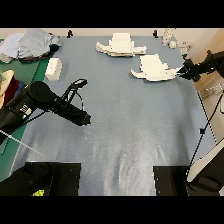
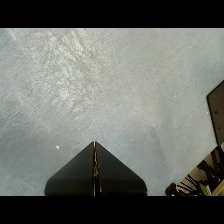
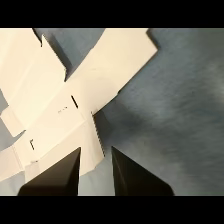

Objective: Fold the box.

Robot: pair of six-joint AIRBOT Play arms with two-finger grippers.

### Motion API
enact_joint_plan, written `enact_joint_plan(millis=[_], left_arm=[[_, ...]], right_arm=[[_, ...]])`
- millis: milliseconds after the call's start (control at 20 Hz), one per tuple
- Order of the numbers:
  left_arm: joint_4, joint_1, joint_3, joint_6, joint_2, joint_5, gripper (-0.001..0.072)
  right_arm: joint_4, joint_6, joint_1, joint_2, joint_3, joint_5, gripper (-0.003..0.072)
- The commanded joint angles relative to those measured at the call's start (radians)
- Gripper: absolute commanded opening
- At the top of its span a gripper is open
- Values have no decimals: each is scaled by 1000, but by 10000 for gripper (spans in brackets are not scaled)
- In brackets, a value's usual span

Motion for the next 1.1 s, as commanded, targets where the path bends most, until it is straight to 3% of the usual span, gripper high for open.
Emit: enact_joint_plan(millis=[0,250,350,450,700,900,1050], left_arm=[[0,0,0,0,1,0,11],[0,0,0,0,1,0,11],[0,0,0,0,1,0,11],[0,0,0,0,1,0,11],[0,0,0,0,1,0,11],[0,0,0,0,1,0,11],[0,0,0,0,1,0,11]], right_arm=[[48,1,19,-84,79,-22,305],[49,1,21,-85,75,-39,297],[50,1,29,-85,74,-68,215],[65,-12,40,-81,74,-79,25],[103,-91,76,-11,67,-180,-2],[7,-96,133,196,-134,-198,-5],[-19,-93,173,409,-428,-137,-5]])
